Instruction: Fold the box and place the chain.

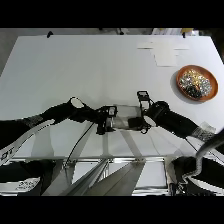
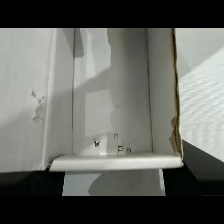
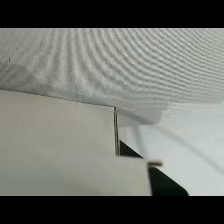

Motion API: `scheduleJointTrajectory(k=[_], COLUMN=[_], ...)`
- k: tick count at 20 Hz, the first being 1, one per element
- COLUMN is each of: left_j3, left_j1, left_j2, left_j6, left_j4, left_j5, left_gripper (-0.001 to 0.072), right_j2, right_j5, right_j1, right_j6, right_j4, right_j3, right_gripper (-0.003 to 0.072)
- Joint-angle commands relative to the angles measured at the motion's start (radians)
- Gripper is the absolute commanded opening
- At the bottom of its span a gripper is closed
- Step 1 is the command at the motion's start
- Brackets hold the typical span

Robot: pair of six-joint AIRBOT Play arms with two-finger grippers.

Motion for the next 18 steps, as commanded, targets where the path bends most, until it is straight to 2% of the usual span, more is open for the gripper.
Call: scheduleJointTrajectory(k=[1,8,9,11,15,16,17,18], left_j3=[0.000,0.000,0.000,0.000,0.000,0.000,0.000,0.000], left_j1=[0.000,0.000,0.000,0.000,0.000,0.000,0.000,0.000], left_j2=[0.000,0.000,0.000,0.000,0.000,0.000,0.000,0.000], left_j6=[-0.004,-0.004,-0.004,-0.004,-0.004,-0.004,-0.004,-0.004], left_j4=[-0.002,-0.002,-0.002,-0.002,-0.002,-0.002,-0.002,-0.002], left_j5=[0.000,0.000,0.001,0.000,0.001,0.000,0.000,0.001], left_gripper=[0.0360,0.0360,0.0360,0.0360,0.0360,0.0360,0.0360,0.0360], right_j2=[0.000,-0.018,-0.024,-0.025,-0.021,-0.016,-0.006,0.007], right_j5=[-0.025,-0.002,0.013,0.036,0.037,0.033,0.032,0.032], right_j1=[0.000,0.000,0.000,0.000,0.000,0.000,0.000,0.000], right_j6=[0.138,0.138,0.137,0.135,0.122,0.098,0.055,-0.005], right_j4=[0.000,0.001,0.001,0.000,0.000,0.000,-0.001,-0.003], right_j3=[0.001,0.001,0.001,0.001,0.001,0.001,0.001,0.001], right_gripper=[0.0167,0.0155,0.0143,0.0016,0.0019,0.0068,0.0182,0.0239])
